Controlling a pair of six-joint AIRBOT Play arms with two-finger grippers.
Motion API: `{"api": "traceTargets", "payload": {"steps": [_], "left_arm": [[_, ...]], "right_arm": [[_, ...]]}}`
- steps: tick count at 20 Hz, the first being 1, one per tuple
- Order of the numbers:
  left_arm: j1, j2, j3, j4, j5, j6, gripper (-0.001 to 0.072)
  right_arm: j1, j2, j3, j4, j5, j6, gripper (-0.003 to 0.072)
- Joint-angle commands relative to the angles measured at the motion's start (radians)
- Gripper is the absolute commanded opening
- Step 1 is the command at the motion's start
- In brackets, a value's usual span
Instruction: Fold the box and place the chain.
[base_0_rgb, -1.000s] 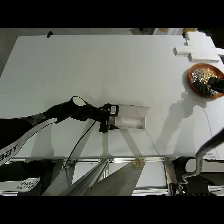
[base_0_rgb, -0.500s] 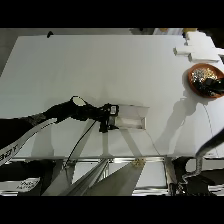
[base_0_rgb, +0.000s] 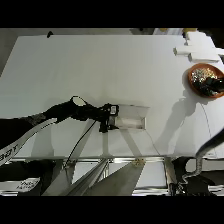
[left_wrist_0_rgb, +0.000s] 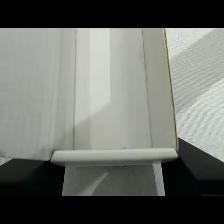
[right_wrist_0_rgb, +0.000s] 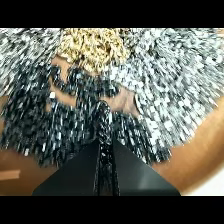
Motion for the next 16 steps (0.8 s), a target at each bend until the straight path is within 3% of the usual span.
{"api": "traceTargets", "payload": {"steps": [1, 5, 8, 16], "left_arm": [[0.001, 0.000, 0.000, 0.000, 0.000, 0.000, 0.0208], [0.001, 0.000, 0.000, 0.000, 0.000, 0.000, 0.0208], [0.001, 0.000, 0.000, 0.000, 0.000, 0.000, 0.0208], [0.000, 0.000, 0.000, 0.000, 0.000, 0.000, 0.0208]], "right_arm": [[0.000, 0.131, 0.000, 0.002, 0.143, -0.058, 0.0015], [0.015, 0.364, 0.000, 0.148, 0.382, -0.156, 0.0015], [0.057, 0.535, 0.000, 0.306, 0.482, -0.169, 0.0015], [0.363, 0.833, -0.001, 0.369, 0.686, -0.152, 0.0015]]}}
